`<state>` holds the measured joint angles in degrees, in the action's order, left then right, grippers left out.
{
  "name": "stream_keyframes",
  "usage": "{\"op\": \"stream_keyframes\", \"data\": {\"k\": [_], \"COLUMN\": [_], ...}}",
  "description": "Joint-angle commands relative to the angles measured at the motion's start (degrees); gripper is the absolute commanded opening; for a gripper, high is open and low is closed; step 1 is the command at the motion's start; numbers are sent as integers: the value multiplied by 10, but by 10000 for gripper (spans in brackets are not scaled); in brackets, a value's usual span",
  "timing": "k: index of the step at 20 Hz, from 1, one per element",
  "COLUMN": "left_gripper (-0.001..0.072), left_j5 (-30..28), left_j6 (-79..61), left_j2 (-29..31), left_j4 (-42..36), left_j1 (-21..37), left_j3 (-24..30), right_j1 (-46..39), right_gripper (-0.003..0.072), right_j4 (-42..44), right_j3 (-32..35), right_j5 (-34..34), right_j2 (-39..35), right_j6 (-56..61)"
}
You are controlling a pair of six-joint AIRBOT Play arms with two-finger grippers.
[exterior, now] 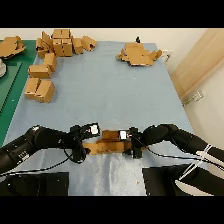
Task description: Fold the box.
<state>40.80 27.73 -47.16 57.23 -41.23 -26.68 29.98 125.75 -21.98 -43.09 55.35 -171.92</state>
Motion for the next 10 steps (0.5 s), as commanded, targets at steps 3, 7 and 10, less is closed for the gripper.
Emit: {"op": "stream_keyframes", "data": {"k": [3, 7, 10], "left_gripper": [537, 691, 691], "left_j5": [-38, -84, -83], "left_j6": [-2, -3, -2], "left_j2": [-54, -76, -82], "left_j4": [-20, -22, -22], "left_j1": [-30, -58, -71], "left_j3": [-4, -10, -10], "right_j1": [0, 0, 0], "right_gripper": [494, 495, 494], "right_j4": [0, 0, 0], "right_j3": [0, 0, 0], "right_j5": [1, 2, 2], "right_j2": [0, 0, 0], "right_j6": [0, 0, 0]}}
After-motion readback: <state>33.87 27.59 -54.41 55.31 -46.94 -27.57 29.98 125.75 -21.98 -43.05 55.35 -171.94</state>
